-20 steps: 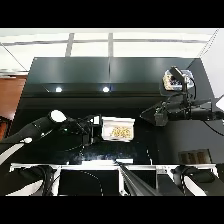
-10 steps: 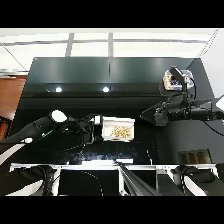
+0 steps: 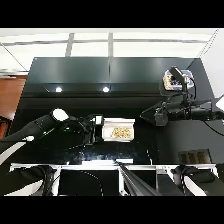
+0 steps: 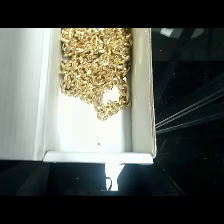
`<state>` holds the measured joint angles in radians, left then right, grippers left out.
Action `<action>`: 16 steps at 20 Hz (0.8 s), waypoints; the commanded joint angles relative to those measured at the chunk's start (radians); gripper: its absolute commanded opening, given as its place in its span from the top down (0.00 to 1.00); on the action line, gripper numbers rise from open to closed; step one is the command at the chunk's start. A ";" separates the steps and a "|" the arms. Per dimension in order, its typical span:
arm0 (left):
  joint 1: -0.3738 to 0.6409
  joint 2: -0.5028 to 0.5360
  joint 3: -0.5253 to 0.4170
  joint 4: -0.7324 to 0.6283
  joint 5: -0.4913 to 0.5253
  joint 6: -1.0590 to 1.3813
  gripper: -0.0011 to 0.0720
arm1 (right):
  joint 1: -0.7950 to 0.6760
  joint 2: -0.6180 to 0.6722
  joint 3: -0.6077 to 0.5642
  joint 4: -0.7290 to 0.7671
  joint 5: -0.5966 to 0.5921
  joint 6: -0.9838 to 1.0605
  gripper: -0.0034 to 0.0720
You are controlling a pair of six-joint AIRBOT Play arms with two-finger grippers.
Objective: Fold the box and place the chain.
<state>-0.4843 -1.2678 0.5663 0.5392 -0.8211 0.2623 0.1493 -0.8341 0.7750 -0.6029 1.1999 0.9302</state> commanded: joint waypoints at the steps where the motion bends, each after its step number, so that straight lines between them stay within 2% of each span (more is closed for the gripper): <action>1: -0.003 -0.015 0.003 -0.004 -0.005 -0.001 0.02 | 0.001 0.001 0.001 0.000 -0.001 0.000 0.44; 3: -0.002 -0.016 0.004 -0.006 0.001 -0.003 0.02 | 0.001 0.000 0.001 0.000 -0.005 0.000 0.44; 4: -0.002 -0.016 0.004 -0.008 0.002 -0.004 0.06 | 0.001 0.000 0.001 0.000 -0.013 0.000 0.44; 5: -0.002 -0.016 0.004 -0.008 0.002 -0.004 0.26 | 0.001 0.000 0.001 0.000 -0.026 0.000 0.44; 6: -0.002 -0.016 0.004 -0.005 0.000 -0.004 0.53 | 0.001 0.000 0.001 -0.002 -0.045 0.000 0.44; 7: -0.002 -0.016 0.004 -0.005 0.000 -0.004 0.59 | 0.001 0.000 0.001 -0.014 -0.075 0.003 0.44; 9: -0.002 -0.016 0.004 -0.005 0.000 -0.004 0.59 | 0.003 0.000 0.001 -0.072 -0.155 0.144 0.44; 10: -0.002 -0.016 0.004 -0.005 0.001 -0.004 0.59 | 0.005 -0.001 0.001 -0.084 -0.185 0.179 0.34; 11: -0.002 -0.016 0.004 -0.005 0.001 -0.004 0.59 | 0.019 -0.006 0.001 -0.083 -0.210 0.183 0.00; 16: -0.002 -0.016 0.004 -0.005 0.002 -0.003 0.59 | 0.132 -0.134 0.002 -0.135 -0.369 0.225 0.00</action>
<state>-0.4862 -1.2827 0.5694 0.5331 -0.8219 0.2592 0.2310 -0.9020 0.7761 -0.7029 0.9363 1.1110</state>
